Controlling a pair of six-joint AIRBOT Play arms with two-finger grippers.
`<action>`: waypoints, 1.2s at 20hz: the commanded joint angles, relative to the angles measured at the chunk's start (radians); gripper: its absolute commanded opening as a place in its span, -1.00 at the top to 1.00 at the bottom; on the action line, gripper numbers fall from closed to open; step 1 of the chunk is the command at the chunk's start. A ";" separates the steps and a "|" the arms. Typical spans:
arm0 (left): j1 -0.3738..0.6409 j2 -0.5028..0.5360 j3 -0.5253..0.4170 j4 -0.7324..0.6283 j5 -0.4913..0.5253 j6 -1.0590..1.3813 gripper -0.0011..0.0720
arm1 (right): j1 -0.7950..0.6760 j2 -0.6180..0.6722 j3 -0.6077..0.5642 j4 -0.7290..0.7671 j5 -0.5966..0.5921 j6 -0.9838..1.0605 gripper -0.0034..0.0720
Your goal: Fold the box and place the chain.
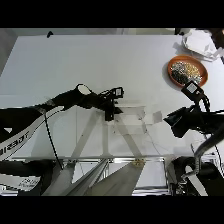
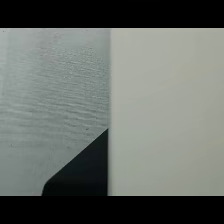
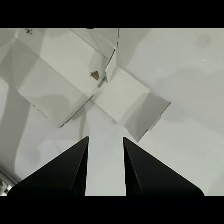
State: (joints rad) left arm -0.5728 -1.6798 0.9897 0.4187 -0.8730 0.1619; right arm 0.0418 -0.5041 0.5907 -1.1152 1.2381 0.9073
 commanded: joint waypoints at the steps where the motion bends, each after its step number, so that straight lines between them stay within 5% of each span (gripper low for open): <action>1: 0.001 0.000 -0.001 0.024 0.002 -0.033 0.96 | 0.001 0.001 0.001 -0.006 0.000 0.000 0.28; 11: 0.001 0.035 0.004 0.139 0.002 -0.103 0.96 | 0.001 0.001 0.001 -0.006 -0.003 0.000 0.28; 24: -0.002 0.035 0.004 0.128 0.006 -0.028 0.96 | 0.001 0.001 0.001 -0.006 -0.002 0.000 0.28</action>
State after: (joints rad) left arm -0.5739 -1.6447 0.9932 0.5491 -0.8673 0.1123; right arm 0.0418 -0.5037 0.5907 -1.1213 1.2358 0.9073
